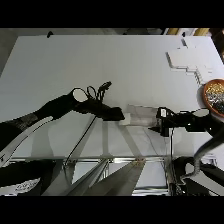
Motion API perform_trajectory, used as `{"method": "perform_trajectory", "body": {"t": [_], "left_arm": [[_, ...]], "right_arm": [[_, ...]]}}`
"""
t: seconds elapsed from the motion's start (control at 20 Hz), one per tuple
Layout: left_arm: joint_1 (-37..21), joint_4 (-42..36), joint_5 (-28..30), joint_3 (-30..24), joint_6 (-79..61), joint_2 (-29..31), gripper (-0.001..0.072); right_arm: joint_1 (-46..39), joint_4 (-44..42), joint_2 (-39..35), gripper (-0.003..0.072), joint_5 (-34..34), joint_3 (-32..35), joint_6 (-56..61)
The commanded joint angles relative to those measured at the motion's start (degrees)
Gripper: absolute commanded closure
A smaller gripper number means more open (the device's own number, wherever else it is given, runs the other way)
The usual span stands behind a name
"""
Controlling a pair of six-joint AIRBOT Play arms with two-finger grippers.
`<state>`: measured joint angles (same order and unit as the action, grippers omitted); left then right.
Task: Fold the box and place the chain.
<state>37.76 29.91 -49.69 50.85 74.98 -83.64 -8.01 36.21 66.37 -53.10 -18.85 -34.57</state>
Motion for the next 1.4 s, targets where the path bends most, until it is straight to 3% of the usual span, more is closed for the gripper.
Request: {"method": "perform_trajectory", "body": {"t": [0.0, 0.25, 0.35, 0.75, 1.25, 1.35], "left_arm": [[1.9, -1.0, 2.0, 0.0, -0.2, 0.5, 0.0314], [4.6, -0.9, 5.2, 0.0, 0.0, 0.5, 0.0311], [5.6, -0.2, 6.6, 0.0, 1.0, 0.5, 0.0266], [9.1, 20.3, 8.3, 5.5, 18.8, 0.2, 0.0266], [14.4, 35.0, 1.8, 15.9, 33.6, -7.0, 0.0277], [15.1, 38.2, -1.6, 18.5, 36.4, -8.6, 0.0321]], "right_arm": [[0.0, 0.0, 0.0, 0.0228, 0.0, 0.0, 0.0], [0.0, 0.0, 0.0, 0.0228, 0.0, 0.0, 0.0], [0.0, 0.0, 0.0, 0.0228, 0.0, 0.0, 0.0], [0.0, 0.0, 0.0, 0.0228, 0.0, 0.0, 0.0], [0.0, 0.0, 0.0, 0.0228, 0.0, 0.0, 0.0], [0.0, 0.0, 0.0, 0.0228, 0.0, 0.0, 0.0]]}}
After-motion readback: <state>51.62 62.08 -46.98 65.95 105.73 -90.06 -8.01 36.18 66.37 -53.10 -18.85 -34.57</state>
